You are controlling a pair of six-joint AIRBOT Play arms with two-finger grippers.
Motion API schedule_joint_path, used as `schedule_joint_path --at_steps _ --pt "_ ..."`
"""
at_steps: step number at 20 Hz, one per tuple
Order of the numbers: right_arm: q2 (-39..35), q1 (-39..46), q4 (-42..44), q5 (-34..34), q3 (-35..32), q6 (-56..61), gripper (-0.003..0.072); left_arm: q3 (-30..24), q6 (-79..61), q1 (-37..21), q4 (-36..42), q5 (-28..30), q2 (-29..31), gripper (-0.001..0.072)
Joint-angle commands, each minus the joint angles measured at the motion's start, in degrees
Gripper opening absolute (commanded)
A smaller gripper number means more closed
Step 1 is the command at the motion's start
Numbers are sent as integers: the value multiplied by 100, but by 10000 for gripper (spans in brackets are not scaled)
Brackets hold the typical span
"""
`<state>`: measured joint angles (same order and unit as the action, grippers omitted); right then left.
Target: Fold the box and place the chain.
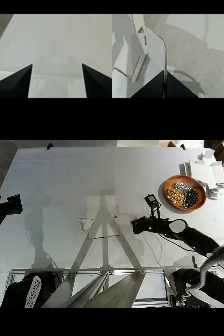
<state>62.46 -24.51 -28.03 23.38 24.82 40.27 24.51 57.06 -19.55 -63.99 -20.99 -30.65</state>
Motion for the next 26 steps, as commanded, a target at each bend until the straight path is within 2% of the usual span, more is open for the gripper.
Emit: schedule_joint_path --at_steps 1,2,4,7,9,11,12,13,15,18,20,26 --pt "4 -11 -20 -24 -2 -7 12 4 -24 15 439 -767 0 380" --pt "4 -13 -17 -24 -2 -7 12 4 -146 103 435 -1123 -15 334" --pt "4 -11 -20 -26 -2 -7 12 4 -337 568 507 -1425 -184 355" --pt "4 -11 -20 -26 -2 -7 12 39 -330 1814 190 -1515 -774 355" --pt "4 -13 -20 -26 -2 -7 12 291 33 2610 -402 -1727 -1305 351" --pt "4 -11 -20 -26 -2 -7 12 769 448 3038 -503 -1821 -1801 357" --pt "4 -11 -20 -26 -2 -7 12 1012 437 3132 -505 -1821 -1976 411" --pt "4 -11 -20 -24 -2 -7 12 1207 317 3132 -376 -1770 -2076 462" --pt "4 -11 -20 -31 -2 -7 12 1497 -354 2977 149 -1851 -2247 462" --pt "4 -11 -20 -28 -2 -7 12 2074 -1226 2618 1207 -2859 -2870 469" --pt "4 -11 -20 -28 -2 -7 12 2535 -1987 2350 1685 -3602 -3488 692" --pt "4 -11 -20 -26 -2 -7 12 3600 -3060 1985 2457 -4712 -5154 694"
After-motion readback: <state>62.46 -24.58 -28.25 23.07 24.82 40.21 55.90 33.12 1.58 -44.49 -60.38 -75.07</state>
